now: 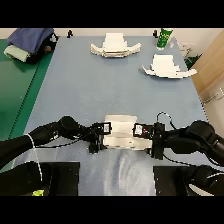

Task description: Fold the box.

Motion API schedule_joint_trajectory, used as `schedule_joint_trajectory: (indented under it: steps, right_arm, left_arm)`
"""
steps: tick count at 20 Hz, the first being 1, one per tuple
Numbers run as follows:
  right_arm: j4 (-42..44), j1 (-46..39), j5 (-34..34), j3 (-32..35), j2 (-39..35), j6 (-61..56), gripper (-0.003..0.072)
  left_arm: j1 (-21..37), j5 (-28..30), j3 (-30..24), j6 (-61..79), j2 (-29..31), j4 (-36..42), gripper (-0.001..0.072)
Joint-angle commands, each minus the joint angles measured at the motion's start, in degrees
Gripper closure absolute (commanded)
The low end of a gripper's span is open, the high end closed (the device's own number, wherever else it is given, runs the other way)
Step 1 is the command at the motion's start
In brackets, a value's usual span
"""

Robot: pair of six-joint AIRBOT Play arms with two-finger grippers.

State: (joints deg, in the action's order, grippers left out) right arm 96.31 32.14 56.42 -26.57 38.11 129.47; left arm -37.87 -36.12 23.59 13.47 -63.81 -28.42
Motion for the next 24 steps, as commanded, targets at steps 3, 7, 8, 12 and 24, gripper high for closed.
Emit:
schedule_joint_trajectory:
  steps: [3,7,8,12,24]
  right_arm:
    - [2.0,0.0,-11.4,2.4,4.8,7.1,0.0010]
    - [7.4,0.0,-14.4,2.4,8.1,12.4,0.0030]
    - [8.6,0.0,-14.6,2.4,8.5,13.3,0.0034]
    - [11.0,0.1,-14.4,2.4,9.1,13.7,0.0283]
    - [14.7,0.1,-19.6,2.4,10.5,19.8,0.0583]
  left_arm:
    - [0.0,0.0,0.0,0.0,0.0,0.1,0.0190]
    - [0.0,0.0,0.0,0.0,0.0,0.1,0.0190]
    - [0.0,0.0,0.0,0.0,0.0,0.0,0.0190]
    - [0.0,0.0,0.0,0.0,0.0,0.0,0.0190]
    - [0.0,0.0,0.0,0.0,0.0,0.1,0.0190]
